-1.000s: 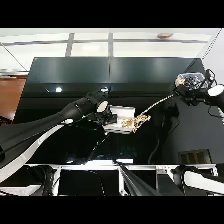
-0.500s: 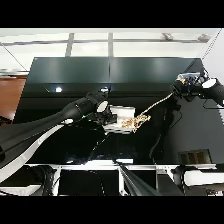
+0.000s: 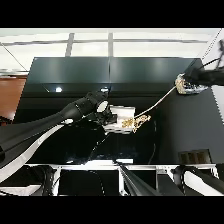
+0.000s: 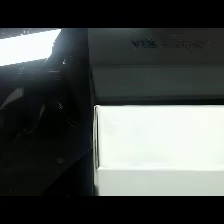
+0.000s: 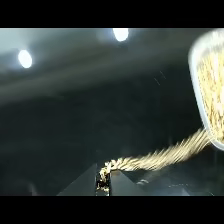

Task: Fold the box and place the chain.

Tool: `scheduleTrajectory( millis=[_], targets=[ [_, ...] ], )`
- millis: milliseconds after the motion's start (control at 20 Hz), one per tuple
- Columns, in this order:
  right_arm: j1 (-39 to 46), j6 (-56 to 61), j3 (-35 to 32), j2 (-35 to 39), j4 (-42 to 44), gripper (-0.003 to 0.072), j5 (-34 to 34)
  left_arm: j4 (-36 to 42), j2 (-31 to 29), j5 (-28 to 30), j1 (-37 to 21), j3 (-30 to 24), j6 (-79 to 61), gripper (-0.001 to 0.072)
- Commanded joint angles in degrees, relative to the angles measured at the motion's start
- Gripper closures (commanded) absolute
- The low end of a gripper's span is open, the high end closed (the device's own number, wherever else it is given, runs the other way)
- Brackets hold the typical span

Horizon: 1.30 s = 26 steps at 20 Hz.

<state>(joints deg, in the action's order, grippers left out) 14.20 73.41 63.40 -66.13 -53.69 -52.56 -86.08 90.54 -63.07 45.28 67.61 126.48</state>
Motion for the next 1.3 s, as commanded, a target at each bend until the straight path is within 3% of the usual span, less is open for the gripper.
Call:
scheduleTrajectory(
  millis=[0,200,400,500,650,850,1000,1250],
  targets=[
    [-0.02,-1.68,0.26,14.58,3.04,0.0661,-3.48,-0.02,0.0,-0.04,-0.04,0.0,-0.02,0.0676],
    [-0.02,-1.68,0.26,24.61,7.61,0.0661,-10.99,0.0,0.0,-0.02,-0.04,0.0,-0.02,0.0676],
    [-0.81,-2.78,-0.68,25.29,15.19,0.0661,-24.06,0.0,0.0,-0.07,-0.04,0.0,-0.02,0.0676],
    [-4.28,-4.09,-2.95,25.27,15.32,0.0661,-26.47,0.0,0.0,-0.07,-0.04,0.0,-0.02,0.0677],
    [-11.74,-4.09,-10.14,25.24,16.65,0.0661,-22.84,-0.02,0.0,-0.07,-0.04,0.0,-0.02,0.0676],
    [-23.26,-4.07,-18.45,23.17,21.09,0.066,-11.58,0.0,0.0,-0.09,-0.04,0.0,-0.02,0.0676],
    [-29.66,-4.11,-18.64,18.51,20.65,0.0661,-8.07,0.0,0.0,-0.09,-0.04,0.0,-0.02,0.0676],
    [-32.96,-5.66,-18.64,9.99,20.46,0.066,-7.3,0.0,0.0,-0.11,-0.04,0.0,-0.02,0.0676]
  ],
)
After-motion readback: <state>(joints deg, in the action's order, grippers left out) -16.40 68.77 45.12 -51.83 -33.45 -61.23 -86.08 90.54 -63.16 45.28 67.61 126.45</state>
